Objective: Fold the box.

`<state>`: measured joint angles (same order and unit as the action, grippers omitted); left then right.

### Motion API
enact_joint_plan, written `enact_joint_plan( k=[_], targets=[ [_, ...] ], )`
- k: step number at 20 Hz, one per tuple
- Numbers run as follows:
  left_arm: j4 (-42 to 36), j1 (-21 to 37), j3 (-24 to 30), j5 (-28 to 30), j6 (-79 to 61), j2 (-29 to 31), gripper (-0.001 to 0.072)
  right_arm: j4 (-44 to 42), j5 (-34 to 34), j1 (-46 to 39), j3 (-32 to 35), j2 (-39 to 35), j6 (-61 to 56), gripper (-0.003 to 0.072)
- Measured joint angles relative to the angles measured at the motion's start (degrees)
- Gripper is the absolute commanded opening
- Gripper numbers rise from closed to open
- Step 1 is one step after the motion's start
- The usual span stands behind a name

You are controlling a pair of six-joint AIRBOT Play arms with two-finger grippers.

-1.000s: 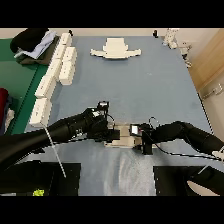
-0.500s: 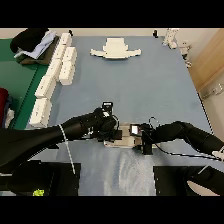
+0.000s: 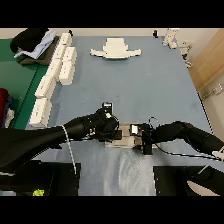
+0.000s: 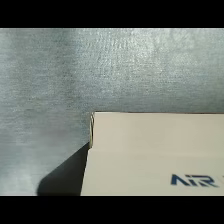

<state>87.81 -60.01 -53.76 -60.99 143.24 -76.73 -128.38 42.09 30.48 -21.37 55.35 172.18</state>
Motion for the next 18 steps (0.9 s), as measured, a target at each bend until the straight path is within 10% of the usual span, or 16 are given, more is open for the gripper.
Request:
enact_joint_plan(
  k=[7, 10, 18],
  targets=[
    [0.04, -0.04, -0.07, -0.04, 0.39, 0.02, 0.0586, 0.00, 0.00, 0.00, 0.00, 0.00, -0.02, 0.0514],
    [0.02, -0.04, -0.07, 0.00, 0.55, -0.02, 0.0235, 0.00, 0.00, 0.00, 0.00, 0.00, -0.02, 0.0514],
    [0.07, -0.04, -0.07, 1.68, 0.59, -0.15, 0.0235, 0.00, 0.00, 0.00, 0.00, 0.00, -0.04, 0.0514]
  ],
)
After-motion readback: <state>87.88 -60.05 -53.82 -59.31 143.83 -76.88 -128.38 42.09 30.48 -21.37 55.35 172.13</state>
